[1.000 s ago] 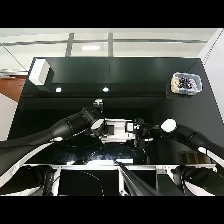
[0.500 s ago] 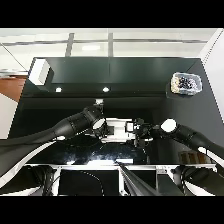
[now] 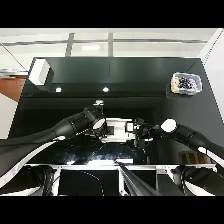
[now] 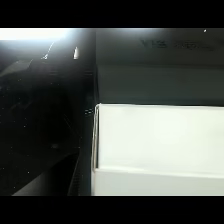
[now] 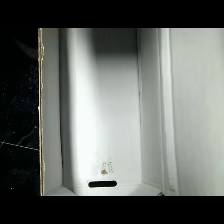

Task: Fold the box and place the chain.

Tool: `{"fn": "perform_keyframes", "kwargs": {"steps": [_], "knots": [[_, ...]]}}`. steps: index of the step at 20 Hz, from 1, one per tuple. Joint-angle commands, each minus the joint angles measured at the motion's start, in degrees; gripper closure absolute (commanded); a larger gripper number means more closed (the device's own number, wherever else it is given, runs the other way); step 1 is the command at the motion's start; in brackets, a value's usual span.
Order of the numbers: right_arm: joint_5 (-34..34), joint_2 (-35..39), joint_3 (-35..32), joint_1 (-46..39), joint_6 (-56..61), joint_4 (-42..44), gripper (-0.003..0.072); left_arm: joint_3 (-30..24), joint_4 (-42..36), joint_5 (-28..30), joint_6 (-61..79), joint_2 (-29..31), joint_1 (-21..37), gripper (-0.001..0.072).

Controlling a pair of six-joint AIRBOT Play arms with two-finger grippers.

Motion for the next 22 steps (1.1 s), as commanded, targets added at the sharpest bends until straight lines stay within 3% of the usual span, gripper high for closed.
{"fn": "perform_keyframes", "kwargs": {"steps": [1, 4, 6, 12, 14, 17, 19, 21, 22], "knots": [[0.0, 0.0, 0.0, 0.0, 0.0, 0.0, 0.0205, 0.5, 0.0, 0.0, 0.1, 0.0, 0.0, 0.0448], [0.0, 0.0, 0.0, 0.0, 0.0, 0.0, 0.0205, 1.9, 0.5, 0.0, 0.1, 0.0, 0.0, 0.0448], [0.0, 0.0, 0.0, 0.0, 0.0, 0.0, 0.0205, 1.9, 0.7, 0.0, 0.1, 0.0, 0.0, 0.0494], [0.0, 0.0, 0.0, 0.0, 0.0, 0.0, 0.0205, 2.0, 0.4, -0.4, 0.0, -1.3, 0.0, 0.0496], [0.0, 0.0, 0.0, 0.0, 0.0, 0.0, 0.0205, 2.0, 0.5, -0.2, 0.1, -1.3, 0.0, 0.0673], [0.0, 0.0, 0.0, 0.0, 0.0, 0.0, 0.0205, 2.0, 0.5, -0.3, 0.1, -1.3, 0.0, 0.0681], [0.0, 0.0, 0.0, 0.0, 0.0, 0.0, 0.0205, 2.1, 0.4, -0.4, 0.1, -1.3, 0.0, 0.0639], [0.0, 0.0, 0.0, 0.0, 0.0, 0.0, 0.0205, 2.1, 0.3, -0.5, 0.1, -1.3, 0.0, 0.0396], [0.0, 0.0, 0.0, 0.0, 0.0, 0.0, 0.0205, 2.1, 0.2, -0.7, 0.1, -1.3, 0.0, 0.039]]}}
